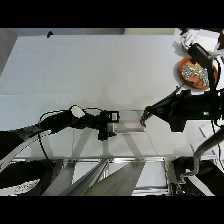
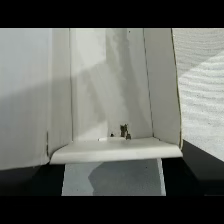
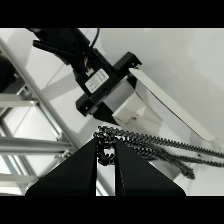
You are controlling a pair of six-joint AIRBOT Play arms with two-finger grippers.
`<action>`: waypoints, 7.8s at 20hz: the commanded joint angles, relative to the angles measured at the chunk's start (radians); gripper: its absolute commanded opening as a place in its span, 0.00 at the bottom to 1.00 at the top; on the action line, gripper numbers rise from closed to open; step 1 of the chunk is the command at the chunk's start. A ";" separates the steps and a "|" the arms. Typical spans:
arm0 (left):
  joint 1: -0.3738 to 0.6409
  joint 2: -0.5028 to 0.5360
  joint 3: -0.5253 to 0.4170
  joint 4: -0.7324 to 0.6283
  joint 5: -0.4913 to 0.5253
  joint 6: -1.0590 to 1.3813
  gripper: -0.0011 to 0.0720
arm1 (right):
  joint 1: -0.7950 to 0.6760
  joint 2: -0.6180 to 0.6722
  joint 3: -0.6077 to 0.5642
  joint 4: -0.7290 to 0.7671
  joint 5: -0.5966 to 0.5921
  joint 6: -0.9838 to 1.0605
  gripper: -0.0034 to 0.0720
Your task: Fold the box and place the chain.
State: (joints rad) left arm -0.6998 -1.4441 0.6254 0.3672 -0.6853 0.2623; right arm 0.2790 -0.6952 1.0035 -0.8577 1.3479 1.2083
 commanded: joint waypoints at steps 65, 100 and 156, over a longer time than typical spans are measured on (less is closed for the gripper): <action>0.000 0.000 0.000 0.000 0.000 0.000 0.44 | 0.307 -0.341 -0.359 -0.130 -0.455 0.105 0.34; 0.000 0.000 0.000 0.000 0.000 0.000 0.44 | -0.250 -0.793 -0.075 -0.646 -0.468 0.235 0.22; 0.000 0.000 0.000 0.000 -0.007 0.000 0.44 | 0.029 0.105 -0.075 0.129 -0.285 0.012 0.07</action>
State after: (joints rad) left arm -0.6998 -1.4441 0.6254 0.3668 -0.6926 0.2623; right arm 0.3073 -0.5858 0.9276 -0.7319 1.0855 1.2240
